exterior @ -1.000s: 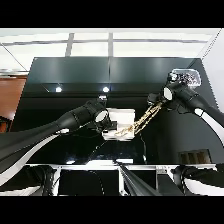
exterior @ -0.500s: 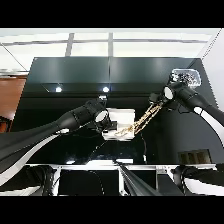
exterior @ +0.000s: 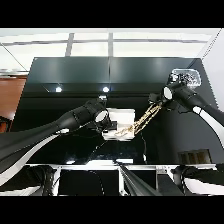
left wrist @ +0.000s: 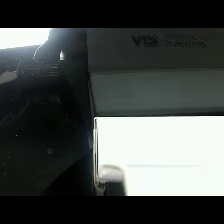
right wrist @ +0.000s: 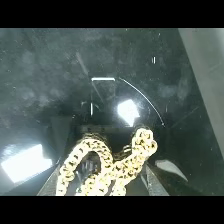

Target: Fold the box and place the chain.

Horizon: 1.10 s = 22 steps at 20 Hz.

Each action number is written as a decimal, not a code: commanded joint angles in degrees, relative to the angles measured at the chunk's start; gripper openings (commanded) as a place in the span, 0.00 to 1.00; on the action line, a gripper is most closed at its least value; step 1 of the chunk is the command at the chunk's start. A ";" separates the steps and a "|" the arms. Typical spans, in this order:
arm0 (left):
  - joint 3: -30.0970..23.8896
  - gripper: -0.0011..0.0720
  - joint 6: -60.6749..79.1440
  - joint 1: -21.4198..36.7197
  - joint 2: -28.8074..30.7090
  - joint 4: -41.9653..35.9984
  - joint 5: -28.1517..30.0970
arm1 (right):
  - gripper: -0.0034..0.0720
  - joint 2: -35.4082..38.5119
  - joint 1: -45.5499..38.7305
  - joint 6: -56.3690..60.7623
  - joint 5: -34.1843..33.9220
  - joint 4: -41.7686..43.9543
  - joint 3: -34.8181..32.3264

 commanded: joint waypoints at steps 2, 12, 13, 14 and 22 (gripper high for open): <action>0.07 0.06 0.00 0.02 0.00 0.00 -0.02 | 0.86 -0.61 -0.04 -0.02 0.85 0.81 0.09; 0.07 0.06 0.00 0.02 0.00 0.00 0.00 | 0.77 -0.61 -0.04 -0.07 2.25 2.27 0.09; 0.07 0.06 0.00 0.02 0.00 0.00 0.00 | 0.67 -0.61 -0.04 -0.07 2.29 2.25 0.09; 0.07 0.06 0.00 0.02 0.00 0.00 -0.02 | 0.67 -0.61 -0.04 -0.04 2.29 2.25 0.09; 0.07 0.06 0.00 0.02 0.00 0.00 -0.02 | 0.07 -0.42 -0.04 -5.16 2.47 4.04 0.11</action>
